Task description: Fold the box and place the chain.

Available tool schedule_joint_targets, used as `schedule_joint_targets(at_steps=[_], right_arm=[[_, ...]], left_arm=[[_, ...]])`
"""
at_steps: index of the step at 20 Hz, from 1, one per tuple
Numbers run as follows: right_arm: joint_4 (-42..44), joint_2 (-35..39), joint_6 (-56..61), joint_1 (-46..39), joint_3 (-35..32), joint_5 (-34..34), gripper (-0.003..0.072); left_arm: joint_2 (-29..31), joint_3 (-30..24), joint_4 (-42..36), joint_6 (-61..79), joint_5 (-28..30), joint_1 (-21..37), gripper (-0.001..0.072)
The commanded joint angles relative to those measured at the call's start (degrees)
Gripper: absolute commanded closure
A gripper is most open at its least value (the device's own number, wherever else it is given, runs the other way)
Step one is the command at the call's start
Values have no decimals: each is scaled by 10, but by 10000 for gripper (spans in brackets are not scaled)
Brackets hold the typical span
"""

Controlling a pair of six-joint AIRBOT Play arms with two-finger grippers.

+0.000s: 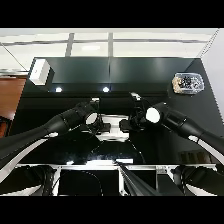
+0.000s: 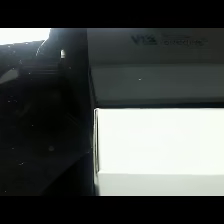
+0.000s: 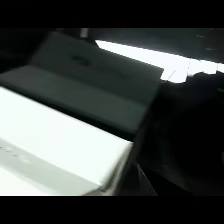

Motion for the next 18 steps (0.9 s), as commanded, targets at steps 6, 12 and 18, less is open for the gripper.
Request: schedule_joint_targets(at_steps=[6, 12, 18], right_arm=[[-128, -43, 120, 54, 66, 99, 194], [-141, -97, 185, 74, 108, 148, 196], [-141, -101, 205, 74, 110, 141, 197]], left_arm=[[0, 0, 0, 0, 0, 0, 682], [0, 0, 0, 0, -1, 0, 681], [0, 0, 0, 0, -1, 0, 681]])
